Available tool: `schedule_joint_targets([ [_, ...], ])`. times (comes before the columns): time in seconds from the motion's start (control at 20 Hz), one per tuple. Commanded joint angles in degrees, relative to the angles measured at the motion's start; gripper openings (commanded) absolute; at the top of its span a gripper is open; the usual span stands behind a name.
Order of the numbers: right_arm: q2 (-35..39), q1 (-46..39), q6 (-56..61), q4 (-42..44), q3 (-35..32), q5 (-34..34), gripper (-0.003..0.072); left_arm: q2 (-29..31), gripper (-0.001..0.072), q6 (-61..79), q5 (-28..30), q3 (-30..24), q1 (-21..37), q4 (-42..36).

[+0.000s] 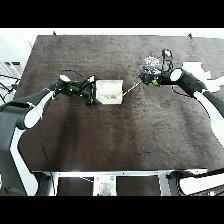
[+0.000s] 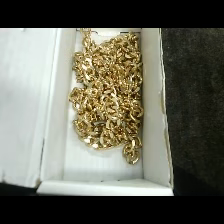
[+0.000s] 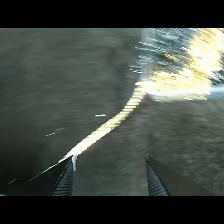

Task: Fold the box and place the chain.

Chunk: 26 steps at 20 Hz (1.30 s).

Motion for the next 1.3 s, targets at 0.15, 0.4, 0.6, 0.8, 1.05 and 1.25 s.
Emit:
schedule_joint_targets([
  [0.15,-12.0,-0.5,-1.0,7.6,8.3,-3.1,0.0474,0.0,0.0353,0.0,0.1,0.0,0.0,0.0],
  [0.4,-16.8,0.2,-1.8,10.1,12.9,-3.1,0.0366,0.0,0.0353,0.0,0.1,0.0,0.0,0.0],
  [0.6,-16.7,-0.6,-3.3,10.1,13.2,-4.8,0.0054,0.0,0.0352,0.0,0.0,0.0,0.0,0.0],
  [0.8,-12.9,0.0,-4.6,10.1,13.3,3.3,0.0009,0.0,0.0353,0.0,0.0,0.0,0.0,0.0],
  [1.05,5.2,5.2,-9.6,9.4,13.1,12.9,0.0009,0.0,0.0353,0.0,0.0,0.0,0.0,0.0],
  [1.25,17.9,12.1,-6.2,0.8,13.0,15.1,0.0009,0.0,0.0353,0.0,0.0,0.0,0.0,0.0],
])
